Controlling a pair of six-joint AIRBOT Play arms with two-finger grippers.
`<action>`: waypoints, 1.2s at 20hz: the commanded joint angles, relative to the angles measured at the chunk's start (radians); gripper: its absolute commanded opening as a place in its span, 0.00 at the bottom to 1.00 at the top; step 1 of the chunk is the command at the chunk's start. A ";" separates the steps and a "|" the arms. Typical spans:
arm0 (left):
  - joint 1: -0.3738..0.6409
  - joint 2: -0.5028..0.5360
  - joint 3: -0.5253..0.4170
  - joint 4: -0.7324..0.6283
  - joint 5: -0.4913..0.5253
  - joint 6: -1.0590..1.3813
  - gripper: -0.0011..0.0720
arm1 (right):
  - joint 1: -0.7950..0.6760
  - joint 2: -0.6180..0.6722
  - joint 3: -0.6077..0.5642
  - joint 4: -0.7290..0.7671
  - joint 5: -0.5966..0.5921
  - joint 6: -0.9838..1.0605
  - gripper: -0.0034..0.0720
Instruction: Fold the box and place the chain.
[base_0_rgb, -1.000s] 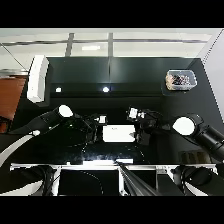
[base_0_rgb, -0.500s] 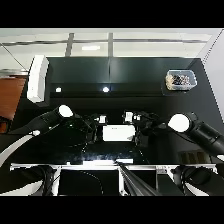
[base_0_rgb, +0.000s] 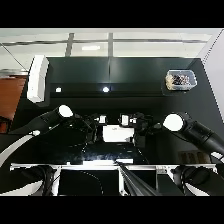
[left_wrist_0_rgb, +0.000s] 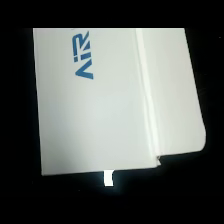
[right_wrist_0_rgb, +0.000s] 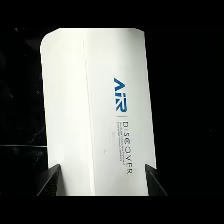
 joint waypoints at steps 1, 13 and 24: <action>0.000 -0.001 0.000 0.000 0.000 0.000 0.76 | 0.008 -0.002 0.001 -0.039 0.009 -0.004 0.86; 0.000 0.000 0.000 0.000 0.000 0.000 0.76 | 0.008 -0.002 0.001 -0.050 0.009 0.002 0.58; 0.000 0.000 0.000 0.000 0.000 0.000 0.76 | 0.008 -0.002 0.004 -0.049 0.012 0.038 0.28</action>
